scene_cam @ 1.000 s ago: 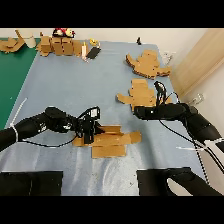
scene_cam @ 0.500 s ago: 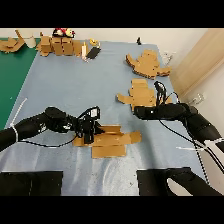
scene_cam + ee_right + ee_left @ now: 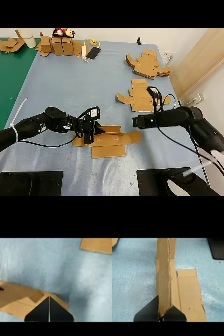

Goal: Fold the box.

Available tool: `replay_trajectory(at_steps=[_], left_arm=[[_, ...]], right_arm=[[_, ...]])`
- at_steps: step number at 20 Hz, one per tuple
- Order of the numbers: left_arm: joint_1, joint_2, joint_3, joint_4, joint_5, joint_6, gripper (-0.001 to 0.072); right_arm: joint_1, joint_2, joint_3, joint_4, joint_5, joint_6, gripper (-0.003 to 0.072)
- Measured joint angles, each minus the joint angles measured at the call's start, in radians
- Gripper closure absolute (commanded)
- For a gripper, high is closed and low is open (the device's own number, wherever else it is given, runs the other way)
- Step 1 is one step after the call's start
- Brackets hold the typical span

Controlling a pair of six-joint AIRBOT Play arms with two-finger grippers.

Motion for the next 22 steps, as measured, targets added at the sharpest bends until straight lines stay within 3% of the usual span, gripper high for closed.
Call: replay_trajectory(at_steps=[6, 11, 12, 13, 14, 22], left_arm=[[0.000, 0.000, 0.000, 0.000, 0.000, 0.000, 0.0699], [0.000, 0.000, 0.000, 0.000, 0.000, 0.000, 0.0699], [0.000, 0.000, 0.000, 0.000, 0.000, 0.000, 0.0699], [0.000, 0.000, 0.000, 0.000, 0.000, 0.000, 0.0699], [0.000, 0.000, 0.000, 0.000, 0.000, 0.000, 0.0698], [0.000, 0.000, 0.000, 0.000, 0.000, 0.000, 0.0699]], right_arm=[[0.273, 0.156, -0.024, -0.107, -0.132, 0.042, 0.0687], [0.643, 0.180, -0.143, -0.257, -0.089, 0.048, 0.0684], [0.720, 0.174, -0.171, -0.292, -0.061, 0.049, 0.0648], [0.785, 0.164, -0.192, -0.327, -0.034, 0.049, 0.0456], [0.844, 0.151, -0.208, -0.363, -0.008, 0.049, 0.0338], [0.989, 0.018, -0.247, -0.609, 0.153, 0.077, 0.0321]])
